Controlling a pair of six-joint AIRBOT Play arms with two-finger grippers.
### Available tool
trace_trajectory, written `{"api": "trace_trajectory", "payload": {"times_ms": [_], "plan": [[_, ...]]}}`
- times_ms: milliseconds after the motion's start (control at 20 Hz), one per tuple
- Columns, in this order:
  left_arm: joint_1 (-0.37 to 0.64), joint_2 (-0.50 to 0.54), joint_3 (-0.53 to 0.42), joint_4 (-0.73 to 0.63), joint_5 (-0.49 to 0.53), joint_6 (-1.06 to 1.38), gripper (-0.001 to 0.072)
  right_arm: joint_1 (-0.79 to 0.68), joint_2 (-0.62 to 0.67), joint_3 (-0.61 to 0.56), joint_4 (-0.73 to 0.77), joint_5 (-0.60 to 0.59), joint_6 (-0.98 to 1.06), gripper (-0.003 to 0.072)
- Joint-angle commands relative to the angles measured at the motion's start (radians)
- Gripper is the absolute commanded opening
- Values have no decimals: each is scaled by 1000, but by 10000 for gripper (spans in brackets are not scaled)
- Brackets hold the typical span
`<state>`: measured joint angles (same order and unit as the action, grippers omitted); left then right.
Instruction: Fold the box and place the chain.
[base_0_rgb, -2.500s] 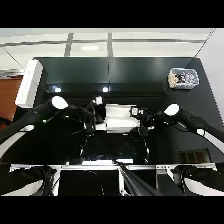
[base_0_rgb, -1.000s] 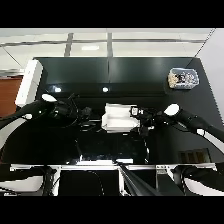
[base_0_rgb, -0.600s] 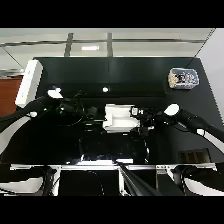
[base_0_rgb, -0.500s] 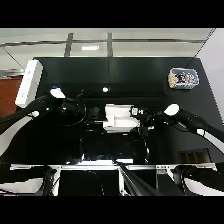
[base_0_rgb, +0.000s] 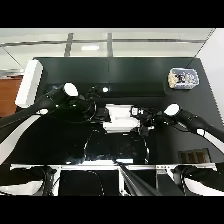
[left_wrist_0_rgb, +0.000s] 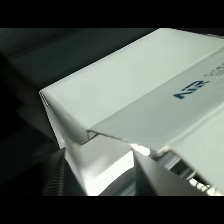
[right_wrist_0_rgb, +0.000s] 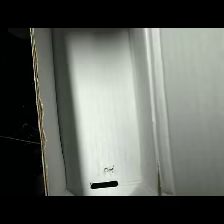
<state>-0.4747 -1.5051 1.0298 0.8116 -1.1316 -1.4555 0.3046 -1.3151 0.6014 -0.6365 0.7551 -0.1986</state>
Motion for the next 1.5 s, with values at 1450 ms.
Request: {"api": "trace_trajectory", "payload": {"times_ms": [1450], "plan": [[-337, -161, 300, 742, -80, -760, 355, 1, -1, 0, 0, 0, 0, 207]]}}
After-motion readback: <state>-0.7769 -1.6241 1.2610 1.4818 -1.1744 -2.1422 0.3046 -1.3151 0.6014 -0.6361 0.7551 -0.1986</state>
